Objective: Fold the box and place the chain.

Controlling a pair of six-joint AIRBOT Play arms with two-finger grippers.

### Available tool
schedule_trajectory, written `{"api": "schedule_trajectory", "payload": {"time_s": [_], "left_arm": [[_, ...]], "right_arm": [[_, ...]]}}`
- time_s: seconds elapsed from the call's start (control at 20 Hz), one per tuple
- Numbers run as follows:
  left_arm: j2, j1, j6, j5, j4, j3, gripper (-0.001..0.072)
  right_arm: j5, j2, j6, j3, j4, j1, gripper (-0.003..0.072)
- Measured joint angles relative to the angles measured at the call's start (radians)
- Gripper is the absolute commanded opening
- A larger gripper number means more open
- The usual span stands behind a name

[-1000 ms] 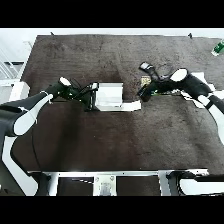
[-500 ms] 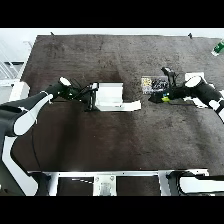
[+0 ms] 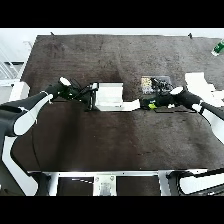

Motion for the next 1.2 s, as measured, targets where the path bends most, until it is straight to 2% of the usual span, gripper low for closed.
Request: {"api": "schedule_trajectory", "payload": {"time_s": [0.2,0.45,0.5,0.65,0.75,0.85,0.95,1.2], "left_arm": [[0.000,0.001,0.000,0.000,0.000,0.000,0.0527],[0.000,0.001,0.000,0.000,0.000,0.000,0.0526],[0.000,0.001,0.000,0.000,0.000,0.000,0.0527],[0.000,0.001,0.000,0.000,0.000,0.000,0.0527],[0.000,0.001,0.000,0.000,0.000,0.000,0.0527],[0.000,0.001,0.000,0.000,0.000,0.000,0.0526],[0.000,0.001,0.000,0.000,0.000,0.000,0.0527],[0.000,0.001,0.000,0.000,0.000,0.000,0.0527]], "right_arm": [[-0.011,-0.006,-0.047,0.002,0.102,0.038,0.0012],[-0.037,0.048,-0.066,0.007,0.160,0.059,0.0026],[-0.039,0.055,-0.068,0.007,0.165,0.064,0.0155],[-0.057,0.066,-0.072,0.007,0.178,0.083,0.0170],[-0.074,0.069,-0.072,0.007,0.182,0.098,0.0261],[-0.082,0.071,-0.073,0.007,0.185,0.116,0.0281],[-0.090,0.072,-0.073,0.007,0.185,0.132,0.0365],[-0.100,0.072,-0.073,0.012,0.187,0.156,0.0374]]}}
